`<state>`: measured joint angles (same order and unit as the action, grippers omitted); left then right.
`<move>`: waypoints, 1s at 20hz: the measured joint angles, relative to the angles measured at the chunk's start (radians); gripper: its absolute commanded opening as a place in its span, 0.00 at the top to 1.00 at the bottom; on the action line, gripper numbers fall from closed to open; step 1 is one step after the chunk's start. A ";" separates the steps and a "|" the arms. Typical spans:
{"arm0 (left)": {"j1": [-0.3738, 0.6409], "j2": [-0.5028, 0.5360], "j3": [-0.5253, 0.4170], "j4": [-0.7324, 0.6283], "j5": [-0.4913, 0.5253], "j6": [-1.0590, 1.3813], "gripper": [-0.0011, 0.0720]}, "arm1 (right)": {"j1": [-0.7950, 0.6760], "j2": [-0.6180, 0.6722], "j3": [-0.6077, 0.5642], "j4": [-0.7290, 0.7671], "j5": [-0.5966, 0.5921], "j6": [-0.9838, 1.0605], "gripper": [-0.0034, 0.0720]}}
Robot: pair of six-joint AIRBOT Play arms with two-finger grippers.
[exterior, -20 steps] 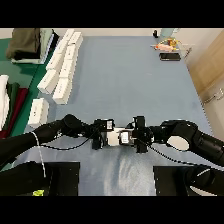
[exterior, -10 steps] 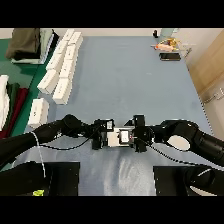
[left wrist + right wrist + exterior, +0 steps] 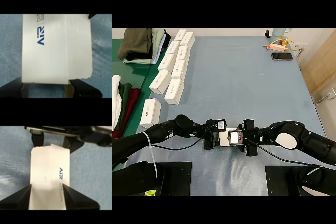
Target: Fold the box.
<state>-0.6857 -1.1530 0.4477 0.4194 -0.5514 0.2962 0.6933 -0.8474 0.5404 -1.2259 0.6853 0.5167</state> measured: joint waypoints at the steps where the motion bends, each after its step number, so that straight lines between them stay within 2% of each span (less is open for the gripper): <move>1: 0.000 0.000 0.000 0.000 0.000 0.000 0.35 | 0.000 -0.012 0.000 0.003 -0.017 -0.002 0.15; 4: 0.000 0.000 0.000 0.000 0.000 0.000 0.35 | 0.000 -0.032 0.000 -0.003 -0.061 -0.004 0.17; 7: 0.000 0.000 0.000 -0.001 0.002 -0.002 0.35 | 0.001 -0.040 0.000 -0.017 -0.077 -0.005 0.32; 8: 0.000 0.000 0.000 -0.001 0.002 -0.002 0.35 | 0.002 -0.042 0.000 -0.020 -0.081 -0.005 0.42; 9: 0.000 0.000 0.000 -0.002 0.005 -0.002 0.35 | 0.002 -0.042 0.000 -0.021 -0.084 -0.005 0.45; 12: 0.000 0.000 0.000 -0.002 0.004 -0.002 0.35 | 0.001 -0.043 0.000 -0.024 -0.084 -0.003 0.50; 20: 0.000 0.000 0.000 0.000 0.002 0.000 0.35 | 0.001 -0.019 0.000 -0.024 -0.082 -0.002 0.49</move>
